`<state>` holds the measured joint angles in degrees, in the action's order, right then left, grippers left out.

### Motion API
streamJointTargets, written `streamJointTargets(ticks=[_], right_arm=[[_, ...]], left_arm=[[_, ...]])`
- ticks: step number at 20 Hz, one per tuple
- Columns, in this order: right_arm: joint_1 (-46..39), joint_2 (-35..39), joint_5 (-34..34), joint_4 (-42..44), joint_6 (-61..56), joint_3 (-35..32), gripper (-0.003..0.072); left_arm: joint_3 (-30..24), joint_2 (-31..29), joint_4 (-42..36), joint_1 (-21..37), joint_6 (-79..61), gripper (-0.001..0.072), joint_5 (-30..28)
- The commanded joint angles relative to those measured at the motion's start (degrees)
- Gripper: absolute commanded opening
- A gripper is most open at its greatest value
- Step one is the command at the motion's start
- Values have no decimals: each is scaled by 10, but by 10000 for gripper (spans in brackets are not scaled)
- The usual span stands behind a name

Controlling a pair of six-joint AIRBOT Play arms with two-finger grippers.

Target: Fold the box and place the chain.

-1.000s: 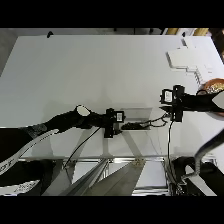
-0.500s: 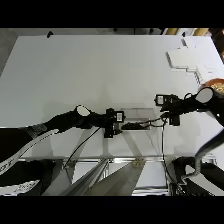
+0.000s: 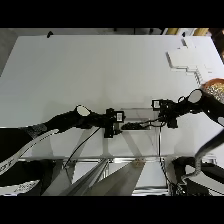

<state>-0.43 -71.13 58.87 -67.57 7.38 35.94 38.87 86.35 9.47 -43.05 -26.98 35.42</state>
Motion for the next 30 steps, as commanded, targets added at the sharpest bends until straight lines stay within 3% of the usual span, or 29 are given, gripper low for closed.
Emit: streamJointTargets(ticks=[1,2,6,11,18,25,30], right_arm=[[0,-18,2,-2,4,-1,125],[0,-15,6,-2,4,-1,20],[0,35,26,-1,-1,-1,21],[11,150,42,25,-45,-1,21],[120,280,87,62,-113,-1,22],[183,306,96,197,-116,-1,22],[217,301,14,234,-114,-4,22]], left_arm=[[0,0,0,0,0,313,0],[0,0,0,0,0,313,0],[0,0,0,0,0,313,0],[0,0,0,0,0,313,0],[0,0,0,0,0,313,0],[0,0,0,0,0,313,0],[0,0,0,0,0,313,0]])
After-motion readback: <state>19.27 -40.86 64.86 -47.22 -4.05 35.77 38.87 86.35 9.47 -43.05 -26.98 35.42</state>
